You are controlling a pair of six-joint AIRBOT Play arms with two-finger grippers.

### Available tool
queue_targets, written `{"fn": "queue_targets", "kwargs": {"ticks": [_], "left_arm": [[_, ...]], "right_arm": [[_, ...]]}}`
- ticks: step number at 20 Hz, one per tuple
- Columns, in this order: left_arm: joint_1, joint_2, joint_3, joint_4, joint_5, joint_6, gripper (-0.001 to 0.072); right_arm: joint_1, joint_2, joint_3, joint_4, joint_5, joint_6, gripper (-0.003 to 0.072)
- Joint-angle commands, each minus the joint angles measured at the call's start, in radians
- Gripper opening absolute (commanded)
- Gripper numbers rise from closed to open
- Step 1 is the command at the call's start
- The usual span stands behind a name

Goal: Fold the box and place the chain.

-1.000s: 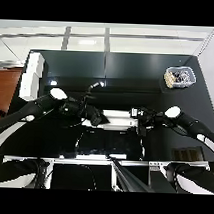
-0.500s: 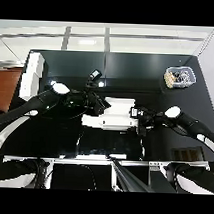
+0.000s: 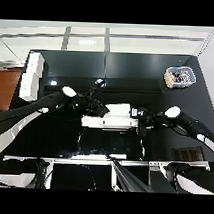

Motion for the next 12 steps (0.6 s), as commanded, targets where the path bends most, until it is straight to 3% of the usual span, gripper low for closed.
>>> {"fn": "queue_targets", "kwargs": {"ticks": [1, 4, 8, 10, 12], "left_arm": [[0.023, 0.000, 0.037, 0.019, -0.064, -0.001, 0.0023], [0.079, 0.067, 0.089, 0.068, -0.142, -0.012, 0.0022], [0.168, 0.252, 0.089, 0.247, -0.198, -0.145, 0.0022], [0.196, 0.340, 0.039, 0.262, -0.206, -0.133, 0.0022], [0.203, 0.407, -0.061, 0.222, -0.154, -0.062, 0.0022]], "right_arm": [[0.000, -0.001, 0.000, 0.001, -0.003, 0.000, 0.0018], [0.000, -0.001, 0.000, 0.000, -0.003, 0.000, 0.0018], [0.000, -0.001, 0.000, 0.000, -0.003, 0.000, 0.0018], [0.000, -0.001, 0.000, 0.000, -0.003, 0.000, 0.0019], [0.000, -0.001, 0.000, 0.001, -0.003, 0.000, 0.0019]]}}
